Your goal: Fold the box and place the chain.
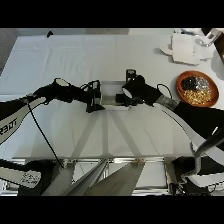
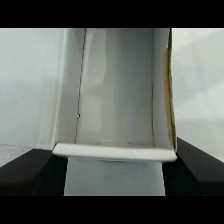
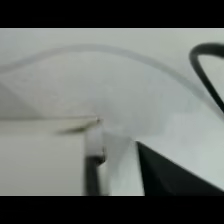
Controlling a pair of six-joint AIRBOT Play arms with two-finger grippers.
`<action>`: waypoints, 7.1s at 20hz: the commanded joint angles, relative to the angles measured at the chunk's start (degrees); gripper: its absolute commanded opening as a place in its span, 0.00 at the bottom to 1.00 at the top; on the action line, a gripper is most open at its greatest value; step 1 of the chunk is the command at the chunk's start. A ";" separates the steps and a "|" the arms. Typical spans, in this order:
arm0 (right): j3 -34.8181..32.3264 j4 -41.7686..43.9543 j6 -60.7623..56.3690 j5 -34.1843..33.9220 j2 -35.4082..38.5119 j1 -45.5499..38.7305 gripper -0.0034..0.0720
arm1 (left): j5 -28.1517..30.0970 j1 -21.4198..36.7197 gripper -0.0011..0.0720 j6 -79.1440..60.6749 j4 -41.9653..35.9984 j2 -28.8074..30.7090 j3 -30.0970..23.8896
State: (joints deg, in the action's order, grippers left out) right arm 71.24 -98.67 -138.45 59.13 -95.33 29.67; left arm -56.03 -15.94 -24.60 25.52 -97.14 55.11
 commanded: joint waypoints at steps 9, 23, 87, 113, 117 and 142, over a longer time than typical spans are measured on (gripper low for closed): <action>1.22 -0.17 -1.05 1.95 -0.33 0.33 0.06 | 0.07 0.04 0.55 0.02 0.00 -0.02 0.02; 1.27 -5.44 13.86 4.92 11.96 0.31 0.59 | 0.07 0.04 0.55 0.02 -0.02 -0.02 0.02; 1.20 6.56 49.53 14.64 20.98 -53.75 0.05 | 0.07 0.04 0.55 0.04 -0.02 -0.02 0.02; 1.20 13.00 40.79 -8.66 13.90 1.33 0.05 | 0.07 0.04 0.55 0.07 -0.02 -0.02 0.02; 1.20 12.98 40.81 -10.36 9.73 4.28 0.05 | 0.07 0.04 0.55 0.07 -0.04 -0.02 0.02; -3.13 18.62 120.02 1.22 12.79 -23.32 0.85 | 0.07 0.04 0.55 0.07 -0.02 -0.02 0.02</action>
State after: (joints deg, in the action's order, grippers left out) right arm 69.34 -83.83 -38.26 59.72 -78.74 8.38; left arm -55.99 -15.94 -24.51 25.47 -97.14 55.11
